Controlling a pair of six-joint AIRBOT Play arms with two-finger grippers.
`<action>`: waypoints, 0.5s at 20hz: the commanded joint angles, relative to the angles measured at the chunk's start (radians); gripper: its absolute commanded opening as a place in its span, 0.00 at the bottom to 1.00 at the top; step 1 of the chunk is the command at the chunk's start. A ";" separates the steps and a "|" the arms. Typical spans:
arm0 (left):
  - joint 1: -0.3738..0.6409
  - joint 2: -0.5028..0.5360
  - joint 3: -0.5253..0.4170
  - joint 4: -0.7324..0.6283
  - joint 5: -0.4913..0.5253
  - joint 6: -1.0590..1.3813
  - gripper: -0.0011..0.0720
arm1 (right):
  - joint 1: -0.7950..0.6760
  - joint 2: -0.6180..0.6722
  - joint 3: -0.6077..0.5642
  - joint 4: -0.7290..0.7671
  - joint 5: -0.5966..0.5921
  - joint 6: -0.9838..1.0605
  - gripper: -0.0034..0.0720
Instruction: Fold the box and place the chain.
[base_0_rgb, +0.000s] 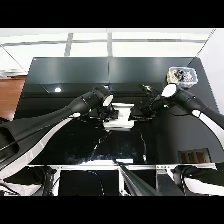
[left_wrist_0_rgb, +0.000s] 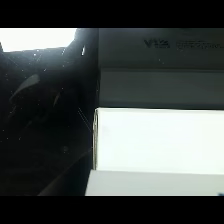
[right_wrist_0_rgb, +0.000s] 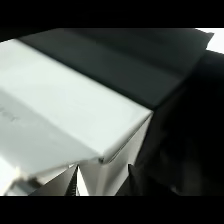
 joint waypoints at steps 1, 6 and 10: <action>0.001 0.000 0.001 0.000 0.004 0.000 0.05 | 0.097 0.000 0.042 -0.233 -0.051 0.216 0.52; 0.001 0.000 0.001 0.000 0.004 0.000 0.05 | 0.251 -0.003 0.118 -0.531 -0.077 0.549 0.52; 0.001 0.000 0.001 0.000 0.004 0.000 0.05 | 0.344 -0.055 0.208 -0.686 -0.005 0.760 0.52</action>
